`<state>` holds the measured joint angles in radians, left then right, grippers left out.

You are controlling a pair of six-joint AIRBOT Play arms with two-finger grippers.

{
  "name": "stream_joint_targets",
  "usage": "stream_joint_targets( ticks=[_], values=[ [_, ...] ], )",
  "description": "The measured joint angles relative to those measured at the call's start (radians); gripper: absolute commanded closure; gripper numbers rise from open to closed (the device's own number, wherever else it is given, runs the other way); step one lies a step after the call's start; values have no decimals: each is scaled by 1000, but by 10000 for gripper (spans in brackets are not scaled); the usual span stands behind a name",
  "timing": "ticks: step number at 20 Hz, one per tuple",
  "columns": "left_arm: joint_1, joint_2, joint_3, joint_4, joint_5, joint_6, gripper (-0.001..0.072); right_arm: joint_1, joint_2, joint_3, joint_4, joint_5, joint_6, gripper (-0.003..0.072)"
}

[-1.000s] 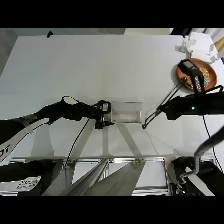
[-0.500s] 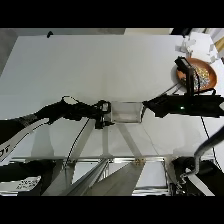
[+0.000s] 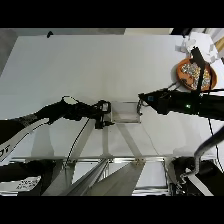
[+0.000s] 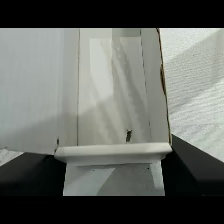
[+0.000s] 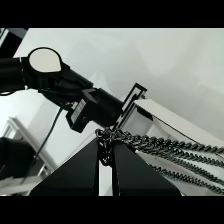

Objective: Fold the box and place the chain.

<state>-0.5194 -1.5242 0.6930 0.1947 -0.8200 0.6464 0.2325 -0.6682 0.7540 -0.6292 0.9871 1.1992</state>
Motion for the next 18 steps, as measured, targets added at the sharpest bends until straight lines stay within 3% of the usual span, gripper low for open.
stream_joint_targets(
  ticks=[5,9,18],
  values=[
    [0,0,0,0,0,0,500,4,-9,-1,-32,24,-3,672],
    [0,0,0,0,0,0,500,56,-53,-3,-140,37,10,672],
    [0,0,0,0,0,0,500,215,-265,-11,-319,-45,33,671]
  ],
)
